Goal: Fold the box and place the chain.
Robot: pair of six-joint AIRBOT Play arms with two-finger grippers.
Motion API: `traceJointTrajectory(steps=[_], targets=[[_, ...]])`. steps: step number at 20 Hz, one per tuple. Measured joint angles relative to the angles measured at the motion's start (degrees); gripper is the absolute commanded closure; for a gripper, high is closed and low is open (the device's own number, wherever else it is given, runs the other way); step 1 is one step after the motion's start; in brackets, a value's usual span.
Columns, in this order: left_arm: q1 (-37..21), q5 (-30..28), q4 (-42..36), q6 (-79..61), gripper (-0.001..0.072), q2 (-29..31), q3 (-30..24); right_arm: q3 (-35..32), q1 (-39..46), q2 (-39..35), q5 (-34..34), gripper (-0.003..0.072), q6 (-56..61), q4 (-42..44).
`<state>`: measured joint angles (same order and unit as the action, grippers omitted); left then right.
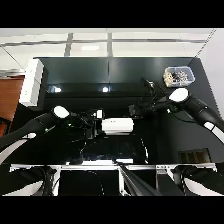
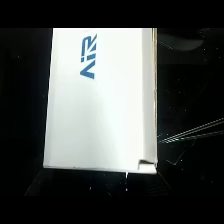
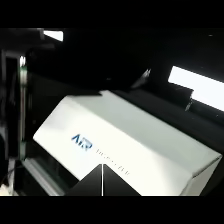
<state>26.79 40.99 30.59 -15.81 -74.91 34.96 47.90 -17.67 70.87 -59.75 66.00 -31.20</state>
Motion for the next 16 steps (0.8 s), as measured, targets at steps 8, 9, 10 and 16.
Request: traceJointTrajectory(steps=[8,9,10,16], targets=[[0.00,-0.02,0.00,-0.24,0.0349,0.00,0.00,3.85,-3.13,-0.57,-3.98,0.0007,-21.22,-3.21],[0.00,-0.02,0.00,-0.24,0.0349,0.00,0.00,3.91,-4.48,-0.57,-3.82,0.0007,-25.38,-5.33],[0.00,-0.02,0.00,-0.24,0.0349,0.00,0.00,4.02,-5.90,-0.57,-3.26,0.0007,-29.70,-7.61],[0.00,-0.02,0.00,-0.24,0.0349,0.00,0.00,4.13,-10.03,-0.50,1.70,0.0046,-46.77,-15.13]])
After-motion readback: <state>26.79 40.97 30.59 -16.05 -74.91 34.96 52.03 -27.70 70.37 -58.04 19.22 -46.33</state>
